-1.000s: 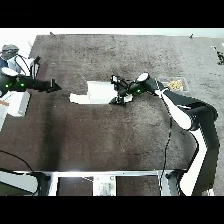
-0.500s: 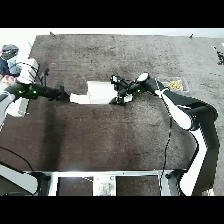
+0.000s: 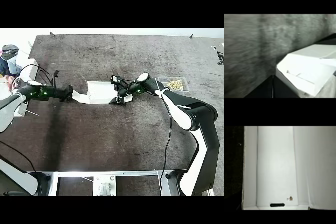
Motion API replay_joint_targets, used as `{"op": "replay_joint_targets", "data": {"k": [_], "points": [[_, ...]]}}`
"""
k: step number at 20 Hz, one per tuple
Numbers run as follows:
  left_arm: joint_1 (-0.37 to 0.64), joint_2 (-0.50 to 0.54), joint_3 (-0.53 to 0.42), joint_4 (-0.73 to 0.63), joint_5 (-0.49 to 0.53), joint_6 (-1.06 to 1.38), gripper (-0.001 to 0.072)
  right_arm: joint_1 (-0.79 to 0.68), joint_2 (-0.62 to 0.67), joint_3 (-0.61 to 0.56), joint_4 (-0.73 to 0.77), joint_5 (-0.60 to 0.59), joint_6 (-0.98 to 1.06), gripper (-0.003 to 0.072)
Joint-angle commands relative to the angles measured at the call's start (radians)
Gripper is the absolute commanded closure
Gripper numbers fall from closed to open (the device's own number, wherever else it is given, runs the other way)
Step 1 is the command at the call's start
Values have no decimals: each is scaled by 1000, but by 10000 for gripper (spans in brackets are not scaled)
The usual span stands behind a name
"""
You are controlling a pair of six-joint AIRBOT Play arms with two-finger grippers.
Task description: Fold the box and place the chain.
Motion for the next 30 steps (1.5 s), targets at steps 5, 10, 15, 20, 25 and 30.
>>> {"op": "replay_joint_targets", "data": {"k": [5,10,15,20,25,30], "points": [[-42,1,2,-137,-14,-1,532,0,0,0,0,1,0,213],[-64,2,51,-116,-45,-22,466,0,0,0,0,0,0,213],[-123,2,138,51,-52,-173,465,0,0,0,0,0,0,213],[-140,11,177,121,-89,-237,455,0,0,0,0,0,0,213],[-139,29,177,183,-87,-259,454,0,0,0,0,0,0,213],[-134,29,177,283,-71,-293,406,0,0,0,0,0,0,213]]}}
